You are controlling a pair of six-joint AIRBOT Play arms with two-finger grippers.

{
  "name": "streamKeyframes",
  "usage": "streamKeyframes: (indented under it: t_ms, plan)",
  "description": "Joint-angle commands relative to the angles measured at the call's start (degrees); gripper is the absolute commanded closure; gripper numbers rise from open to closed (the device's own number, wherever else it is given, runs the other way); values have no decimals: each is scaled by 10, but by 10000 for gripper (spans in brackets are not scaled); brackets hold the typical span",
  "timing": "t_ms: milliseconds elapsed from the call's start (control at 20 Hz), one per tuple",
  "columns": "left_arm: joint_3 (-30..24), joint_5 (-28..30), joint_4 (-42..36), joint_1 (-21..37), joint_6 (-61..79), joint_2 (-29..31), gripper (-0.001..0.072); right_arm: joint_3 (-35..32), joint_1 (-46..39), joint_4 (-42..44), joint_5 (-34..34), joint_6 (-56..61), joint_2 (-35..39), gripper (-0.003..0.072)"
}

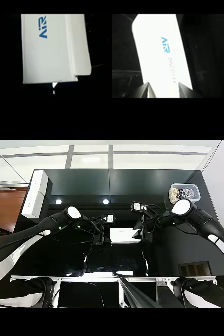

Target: Fold the box and place the chain.

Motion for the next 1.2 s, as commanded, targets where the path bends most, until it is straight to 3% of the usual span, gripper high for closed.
streamKeyframes:
  t_ms: [0, 100, 150, 750, 800, 1100, 1150]
  plan:
    - [0, 0, 0, 0, 0, 0, 323, 0, 2, 3, -14, 23, 0, 274]
    - [0, 0, 0, 0, 1, 0, 324, 0, 2, 6, -5, 32, 0, 437]
    - [0, 0, 0, 0, 1, 0, 324, 0, 2, 6, -1, 35, 0, 448]
    - [0, 0, 0, 0, 1, 0, 323, -8, 2, 2, 27, 41, 0, 443]
    - [0, 0, 0, 0, 1, 0, 323, -10, 2, 1, 27, 41, 0, 408]
    - [0, 0, 0, 0, 1, 0, 323, -10, 2, 1, 25, 45, 0, 406]
    - [0, 0, 0, 0, 1, 0, 323, -10, 2, 1, 25, 45, 0, 373]
